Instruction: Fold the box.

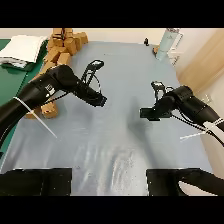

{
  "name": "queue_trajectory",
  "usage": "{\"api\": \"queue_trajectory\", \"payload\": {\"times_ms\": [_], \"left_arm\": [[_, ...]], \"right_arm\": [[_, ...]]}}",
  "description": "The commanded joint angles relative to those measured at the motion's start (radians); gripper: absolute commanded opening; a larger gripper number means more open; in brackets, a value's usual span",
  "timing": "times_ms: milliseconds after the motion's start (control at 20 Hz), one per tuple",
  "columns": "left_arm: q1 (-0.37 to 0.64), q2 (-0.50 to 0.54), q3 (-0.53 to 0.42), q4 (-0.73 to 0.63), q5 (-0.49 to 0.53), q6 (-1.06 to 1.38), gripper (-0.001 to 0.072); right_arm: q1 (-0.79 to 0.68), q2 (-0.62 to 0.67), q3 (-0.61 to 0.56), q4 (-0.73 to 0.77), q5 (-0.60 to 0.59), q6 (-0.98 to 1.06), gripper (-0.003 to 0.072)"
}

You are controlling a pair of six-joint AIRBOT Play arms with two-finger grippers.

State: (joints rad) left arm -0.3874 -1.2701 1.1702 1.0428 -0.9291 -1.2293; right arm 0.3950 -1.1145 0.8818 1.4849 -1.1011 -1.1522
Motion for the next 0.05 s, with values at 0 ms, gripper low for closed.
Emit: {"api": "queue_trajectory", "payload": {"times_ms": [0], "left_arm": [[-0.006,-0.009,0.005,0.000,0.005,-0.001,0.0012]], "right_arm": [[0.000,0.000,0.001,0.000,0.000,0.000,0.0005]]}}
